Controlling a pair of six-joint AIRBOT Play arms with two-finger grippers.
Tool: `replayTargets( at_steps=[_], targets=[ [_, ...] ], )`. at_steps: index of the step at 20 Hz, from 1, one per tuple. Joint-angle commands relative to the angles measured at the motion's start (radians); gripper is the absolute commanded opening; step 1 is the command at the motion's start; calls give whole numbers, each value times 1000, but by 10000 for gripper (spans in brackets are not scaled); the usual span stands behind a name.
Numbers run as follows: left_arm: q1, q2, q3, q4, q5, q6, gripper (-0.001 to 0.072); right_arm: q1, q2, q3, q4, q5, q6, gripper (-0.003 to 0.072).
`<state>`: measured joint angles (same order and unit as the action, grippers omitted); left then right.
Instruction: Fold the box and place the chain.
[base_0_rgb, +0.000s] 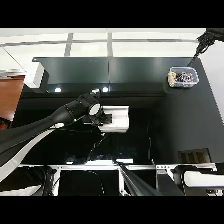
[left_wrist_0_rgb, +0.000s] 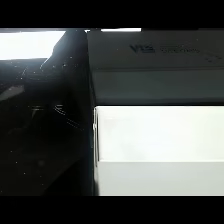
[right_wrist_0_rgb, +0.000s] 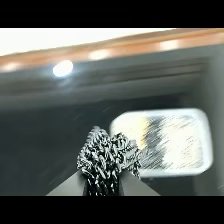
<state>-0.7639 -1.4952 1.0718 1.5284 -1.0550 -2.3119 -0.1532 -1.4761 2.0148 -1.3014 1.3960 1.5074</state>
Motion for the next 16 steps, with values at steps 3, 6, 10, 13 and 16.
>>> replayTargets(
  at_steps=[3, 6, 10, 13, 16],
  targets=[
    [1, 0, 0, 0, 0, 0, 26, 110, 307, -265, 154, 207, -94, 11],
    [1, 0, 0, 0, -3, 0, 26, 204, 427, -492, 315, 261, -179, 11],
    [1, 0, 0, 0, -3, 0, 26, 320, 460, -730, 526, 191, -196, 10],
    [1, 0, 0, 0, -4, 0, 26, 440, 453, -875, 602, -29, -203, 11],
    [1, 0, 0, 0, -3, 0, 26, 544, 423, -946, 617, -292, -202, 10]
  ],
)
